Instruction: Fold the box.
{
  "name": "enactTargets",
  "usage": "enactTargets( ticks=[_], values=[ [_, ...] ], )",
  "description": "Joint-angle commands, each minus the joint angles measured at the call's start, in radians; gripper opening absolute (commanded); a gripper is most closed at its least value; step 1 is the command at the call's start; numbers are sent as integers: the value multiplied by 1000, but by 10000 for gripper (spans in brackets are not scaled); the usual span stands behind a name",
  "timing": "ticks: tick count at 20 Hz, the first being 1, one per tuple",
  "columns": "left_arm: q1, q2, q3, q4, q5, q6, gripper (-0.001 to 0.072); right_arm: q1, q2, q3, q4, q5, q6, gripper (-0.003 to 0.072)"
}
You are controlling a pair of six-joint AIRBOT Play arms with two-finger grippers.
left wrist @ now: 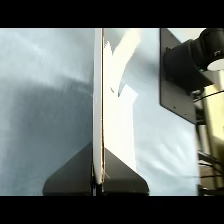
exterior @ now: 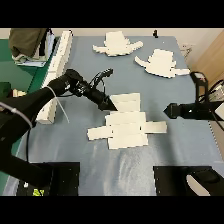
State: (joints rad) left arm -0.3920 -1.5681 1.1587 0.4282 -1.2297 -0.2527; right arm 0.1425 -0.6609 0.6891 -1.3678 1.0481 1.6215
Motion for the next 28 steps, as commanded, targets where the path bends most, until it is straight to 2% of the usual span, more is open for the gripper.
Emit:
enactTargets(
  ticks=[1,3,5,7,15,21,28],
  values=[
    [-69,195,-190,-74,240,269,11,-24,1,87,-37,-17,65,337],
    [-106,325,-321,-153,351,448,12,-24,-10,83,-6,-32,65,337],
    [-142,415,-409,-159,456,510,12,-23,-36,82,17,-40,64,337],
    [-172,468,-466,-154,490,512,13,-21,-69,82,34,-54,61,337],
    [-287,485,-488,-3,540,382,14,53,-150,82,48,-127,61,336],
    [-307,485,-564,-2,633,383,16,53,-162,82,60,-144,61,336],
    [-307,473,-581,-5,647,383,16,53,-161,82,76,-150,60,336]
  ],
)
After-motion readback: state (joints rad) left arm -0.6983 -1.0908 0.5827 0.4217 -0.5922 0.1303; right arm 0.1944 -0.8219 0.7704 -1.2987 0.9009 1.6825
